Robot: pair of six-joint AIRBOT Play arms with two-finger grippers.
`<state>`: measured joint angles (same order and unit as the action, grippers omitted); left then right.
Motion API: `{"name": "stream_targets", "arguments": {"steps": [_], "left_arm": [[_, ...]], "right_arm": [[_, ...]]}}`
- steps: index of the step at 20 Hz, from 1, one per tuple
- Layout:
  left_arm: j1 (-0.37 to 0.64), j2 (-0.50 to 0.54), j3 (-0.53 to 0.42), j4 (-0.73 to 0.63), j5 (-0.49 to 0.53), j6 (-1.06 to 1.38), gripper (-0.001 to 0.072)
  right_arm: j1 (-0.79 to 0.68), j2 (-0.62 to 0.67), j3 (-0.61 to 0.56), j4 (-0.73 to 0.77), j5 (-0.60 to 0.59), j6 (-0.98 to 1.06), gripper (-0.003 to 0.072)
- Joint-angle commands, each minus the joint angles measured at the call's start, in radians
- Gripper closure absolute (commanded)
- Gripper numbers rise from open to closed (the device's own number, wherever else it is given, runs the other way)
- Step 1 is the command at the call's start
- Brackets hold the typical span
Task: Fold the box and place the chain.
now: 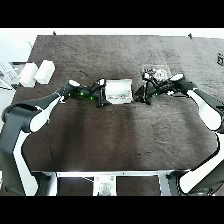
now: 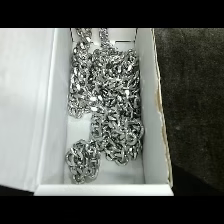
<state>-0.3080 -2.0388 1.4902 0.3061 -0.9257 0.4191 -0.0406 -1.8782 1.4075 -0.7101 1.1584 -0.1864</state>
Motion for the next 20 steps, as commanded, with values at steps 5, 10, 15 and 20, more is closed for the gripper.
{"name": "stream_targets", "arguments": {"steps": [5, 10, 15, 20], "left_arm": [[0.001, 0.001, 0.001, 0.0, 0.0, 0.0, 0.0238], [0.001, 0.001, 0.001, 0.0, 0.0, 0.0, 0.0238], [0.001, 0.001, 0.001, 0.0, 0.0, 0.0, 0.0239], [0.001, 0.001, 0.001, 0.0, 0.0, 0.0, 0.0238]], "right_arm": [[0.039, -0.027, 0.025, -0.061, -0.043, -0.006, 0.0257], [0.064, -0.03, 0.025, -0.06, -0.04, 0.0, 0.0406], [0.051, 0.035, 0.059, -0.151, 0.002, 0.193, 0.0679], [0.043, 0.274, 0.058, -0.156, 0.058, 0.256, 0.0679]]}}
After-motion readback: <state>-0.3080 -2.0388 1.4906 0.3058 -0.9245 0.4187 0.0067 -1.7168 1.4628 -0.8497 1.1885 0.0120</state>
